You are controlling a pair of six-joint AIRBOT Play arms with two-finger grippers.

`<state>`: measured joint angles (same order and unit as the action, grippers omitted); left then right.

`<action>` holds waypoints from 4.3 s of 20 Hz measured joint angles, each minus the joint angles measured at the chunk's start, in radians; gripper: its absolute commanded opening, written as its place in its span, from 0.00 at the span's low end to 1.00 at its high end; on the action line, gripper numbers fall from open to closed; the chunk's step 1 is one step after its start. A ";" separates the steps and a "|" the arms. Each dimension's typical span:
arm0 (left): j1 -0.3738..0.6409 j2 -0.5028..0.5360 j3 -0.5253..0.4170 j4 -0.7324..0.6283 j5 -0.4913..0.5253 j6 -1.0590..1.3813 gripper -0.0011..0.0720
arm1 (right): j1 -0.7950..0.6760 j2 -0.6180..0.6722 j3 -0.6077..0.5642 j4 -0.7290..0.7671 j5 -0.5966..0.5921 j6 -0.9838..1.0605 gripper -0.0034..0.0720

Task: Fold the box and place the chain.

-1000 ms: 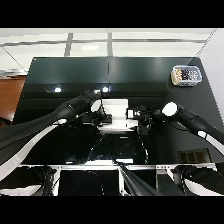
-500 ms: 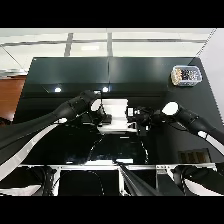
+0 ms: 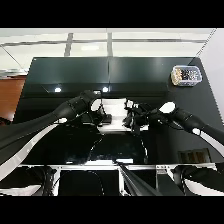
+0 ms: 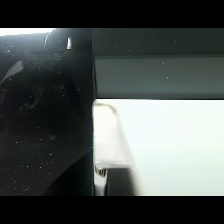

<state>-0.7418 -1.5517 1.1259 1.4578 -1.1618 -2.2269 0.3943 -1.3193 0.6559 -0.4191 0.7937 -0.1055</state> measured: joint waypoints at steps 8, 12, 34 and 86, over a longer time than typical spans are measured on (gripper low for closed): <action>0.000 0.000 0.000 -0.001 0.000 0.000 0.05 | 0.000 -0.005 -0.003 -0.004 0.021 0.089 0.06; 0.000 0.000 0.000 -0.001 0.001 0.000 0.05 | -0.058 0.037 0.035 -0.092 0.098 0.362 0.06; 0.000 0.000 0.000 -0.001 0.001 0.000 0.05 | -0.342 -0.107 -0.045 -0.014 0.323 1.019 0.88; 0.000 0.000 0.000 -0.004 0.002 0.002 0.05 | 0.313 -0.199 0.430 -1.001 0.285 2.282 0.06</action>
<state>-0.7422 -1.5520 1.1259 1.4536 -1.1603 -2.2246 0.7071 -1.5181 1.0863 -1.4204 1.0790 2.1765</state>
